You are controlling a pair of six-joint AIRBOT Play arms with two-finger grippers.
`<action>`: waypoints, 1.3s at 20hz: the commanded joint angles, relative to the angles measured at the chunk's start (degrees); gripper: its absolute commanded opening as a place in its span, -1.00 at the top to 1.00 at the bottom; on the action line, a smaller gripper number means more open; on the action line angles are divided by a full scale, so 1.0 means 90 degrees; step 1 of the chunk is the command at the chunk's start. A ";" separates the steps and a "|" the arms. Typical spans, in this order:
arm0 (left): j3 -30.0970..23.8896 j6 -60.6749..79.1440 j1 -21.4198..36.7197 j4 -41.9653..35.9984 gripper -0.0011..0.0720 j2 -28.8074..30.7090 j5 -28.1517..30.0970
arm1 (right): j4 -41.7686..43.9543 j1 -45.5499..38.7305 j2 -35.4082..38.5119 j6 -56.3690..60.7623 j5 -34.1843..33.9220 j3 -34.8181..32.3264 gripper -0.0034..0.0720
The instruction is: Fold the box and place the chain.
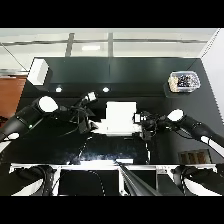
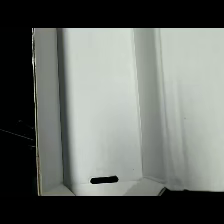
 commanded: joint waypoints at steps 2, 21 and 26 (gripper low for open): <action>-0.0202 0.1401 -0.0444 -0.0022 -0.98 -0.0257 0.0916 | 0.0000 0.0005 0.0000 0.0000 0.0005 0.0000 -0.39; -0.0202 0.1345 -0.1008 0.0607 -0.92 -0.0658 0.1299 | 0.0000 0.0005 0.0000 0.0000 -0.0007 0.0000 -0.39; -0.0202 0.1350 -0.1010 -0.0243 -0.55 -0.0658 0.1202 | -0.0002 0.0005 0.0000 0.0000 -0.0015 0.0000 -0.39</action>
